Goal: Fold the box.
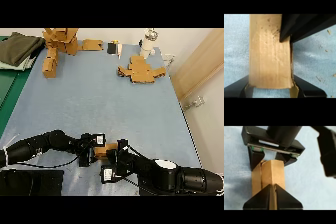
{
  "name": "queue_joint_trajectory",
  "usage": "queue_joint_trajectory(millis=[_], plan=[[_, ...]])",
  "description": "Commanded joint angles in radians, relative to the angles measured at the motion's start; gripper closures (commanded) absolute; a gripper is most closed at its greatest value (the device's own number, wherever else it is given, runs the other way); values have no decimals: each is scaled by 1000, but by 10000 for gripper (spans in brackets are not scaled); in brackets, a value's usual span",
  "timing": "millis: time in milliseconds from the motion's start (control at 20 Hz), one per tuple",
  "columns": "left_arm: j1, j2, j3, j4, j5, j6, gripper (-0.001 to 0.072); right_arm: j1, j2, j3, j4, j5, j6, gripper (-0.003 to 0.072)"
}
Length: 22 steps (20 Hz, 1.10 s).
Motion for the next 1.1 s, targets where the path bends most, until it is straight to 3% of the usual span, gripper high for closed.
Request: queue_joint_trajectory(millis=[0, 450, 550, 650, 700, 850, 950, 1050], plan=[[0, 1, 0, 0, 0, 0, 189, 2, -1, -1, 71, 2, -2, 591], [0, 1, 0, 0, 1, 0, 188, 32, 11, 2, 186, -7, 0, 590], [0, 1, 0, 0, 0, 0, 189, 32, 66, 48, 191, -67, 95, 587], [0, 1, 0, 0, 1, 0, 188, 31, 139, 99, 224, -144, 378, 595], [0, 1, 0, 0, 1, 0, 189, 31, 172, 100, 252, -152, 563, 681], [0, 1, 0, 0, 0, 0, 188, 30, 246, 8, 296, -122, 1247, 684], [0, 1, 0, 0, 1, 0, 189, 29, 281, -130, 278, 114, 1593, 685], [0, 1, 0, 0, 1, 0, 189, -24, 285, -262, 74, 367, 1970, 685]])
